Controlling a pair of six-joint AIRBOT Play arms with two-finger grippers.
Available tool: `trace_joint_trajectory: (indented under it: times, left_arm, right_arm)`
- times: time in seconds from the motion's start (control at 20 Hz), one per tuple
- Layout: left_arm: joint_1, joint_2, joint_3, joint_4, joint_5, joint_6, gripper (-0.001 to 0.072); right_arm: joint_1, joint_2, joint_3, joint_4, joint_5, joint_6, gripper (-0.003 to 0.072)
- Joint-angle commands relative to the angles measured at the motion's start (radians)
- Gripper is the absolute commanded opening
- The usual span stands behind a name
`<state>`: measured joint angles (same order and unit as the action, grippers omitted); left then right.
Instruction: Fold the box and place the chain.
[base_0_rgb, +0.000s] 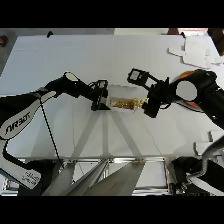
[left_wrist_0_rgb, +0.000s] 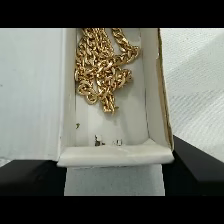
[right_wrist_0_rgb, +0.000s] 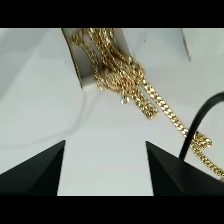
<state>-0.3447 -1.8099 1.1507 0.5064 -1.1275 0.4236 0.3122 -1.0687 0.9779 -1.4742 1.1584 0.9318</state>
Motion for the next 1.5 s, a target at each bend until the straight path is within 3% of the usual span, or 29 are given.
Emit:
trace_joint_trajectory:
  times: [0.0,0.3,0.45,0.65,0.8,1.05,1.1,1.2,1.25,1.45]
  left_arm:
    - [0.000,0.000,0.000,0.000,0.000,0.000,0.0193]
    - [0.000,0.000,0.000,0.000,0.000,0.000,0.0193]
    - [0.000,0.000,0.000,0.000,0.000,0.000,0.0193]
    - [0.000,0.000,0.000,0.000,0.000,0.000,0.0193]
    - [0.000,0.000,0.000,0.000,0.000,0.000,0.0193]
    - [0.000,0.000,0.000,0.000,0.000,0.000,0.0193]
    - [0.000,0.000,0.000,0.000,0.000,0.000,0.0193]
    - [0.000,0.000,0.000,0.000,0.000,0.000,0.0193]
    - [0.000,0.000,0.000,0.000,0.000,0.000,0.0193]
    - [0.000,0.000,0.000,0.000,-0.003,0.000,0.0193]
  right_arm:
    - [-0.097,-0.010,-0.114,0.055,-0.124,-0.190,0.0608]
    - [-0.192,-0.163,-0.122,0.148,-0.245,-0.447,0.0607]
    - [-0.192,-0.263,-0.113,0.154,-0.319,-0.447,0.0607]
    - [-0.192,-0.404,-0.032,0.188,-0.321,-0.446,0.0605]
    - [-0.192,-0.441,-0.018,0.230,-0.388,-0.443,0.0604]
    - [-0.192,-0.480,-0.018,0.229,-0.393,-0.443,0.0573]
    - [-0.192,-0.484,-0.018,0.229,-0.391,-0.443,0.0490]
    - [-0.192,-0.484,-0.018,0.225,-0.367,-0.443,0.0144]
    - [-0.192,-0.484,-0.018,0.216,-0.343,-0.443,0.0025]
    - [-0.192,-0.475,-0.018,0.170,-0.259,-0.428,0.0011]
